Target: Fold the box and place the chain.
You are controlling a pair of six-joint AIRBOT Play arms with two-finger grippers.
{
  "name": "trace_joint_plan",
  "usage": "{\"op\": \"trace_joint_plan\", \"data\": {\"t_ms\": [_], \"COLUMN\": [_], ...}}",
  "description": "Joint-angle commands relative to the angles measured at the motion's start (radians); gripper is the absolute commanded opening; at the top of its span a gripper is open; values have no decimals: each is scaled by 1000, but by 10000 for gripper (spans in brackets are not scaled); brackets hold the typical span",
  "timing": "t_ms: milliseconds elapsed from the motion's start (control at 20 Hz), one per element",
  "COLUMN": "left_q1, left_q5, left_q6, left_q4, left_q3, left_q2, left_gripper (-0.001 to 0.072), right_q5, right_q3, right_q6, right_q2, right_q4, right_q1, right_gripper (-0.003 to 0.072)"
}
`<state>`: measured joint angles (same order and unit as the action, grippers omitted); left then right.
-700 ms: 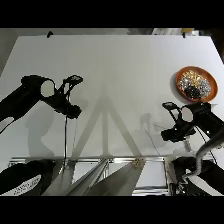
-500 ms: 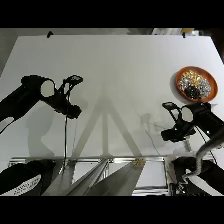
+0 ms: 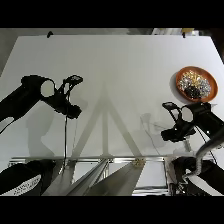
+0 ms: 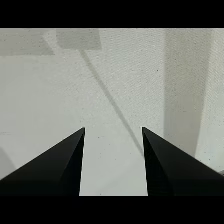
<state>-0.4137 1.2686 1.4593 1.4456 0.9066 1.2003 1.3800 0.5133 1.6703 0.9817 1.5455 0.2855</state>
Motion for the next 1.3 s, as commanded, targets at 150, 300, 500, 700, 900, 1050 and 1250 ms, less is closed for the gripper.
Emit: {"op": "trace_joint_plan", "data": {"t_ms": [150,300,500,700,900,1050,1250], "left_q1": [1,1,1,1,1,1,1], "left_q5": [0,0,0,0,0,0,0], "left_q6": [0,0,0,0,0,0,0], "left_q4": [0,-2,-1,-2,-1,-1,-1], "left_q3": [0,0,0,0,0,0,0], "left_q2": [-1,-1,-1,-1,-1,-1,-1], "left_gripper": [401,401,401,401,401,401,401], "right_q5": [-135,-13,-17,-174,-221,-219,-222], "right_q3": [4,91,289,329,329,329,329], "right_q6": [-59,-104,-230,-265,-261,-266,-306], "right_q2": [0,-19,-63,-63,-14,44,118], "right_q4": [3,81,83,199,237,314,317], "right_q1": [-1,-87,-408,-735,-901,-971,-1046], "right_gripper": [32,7,7,8,288,471,472]}}
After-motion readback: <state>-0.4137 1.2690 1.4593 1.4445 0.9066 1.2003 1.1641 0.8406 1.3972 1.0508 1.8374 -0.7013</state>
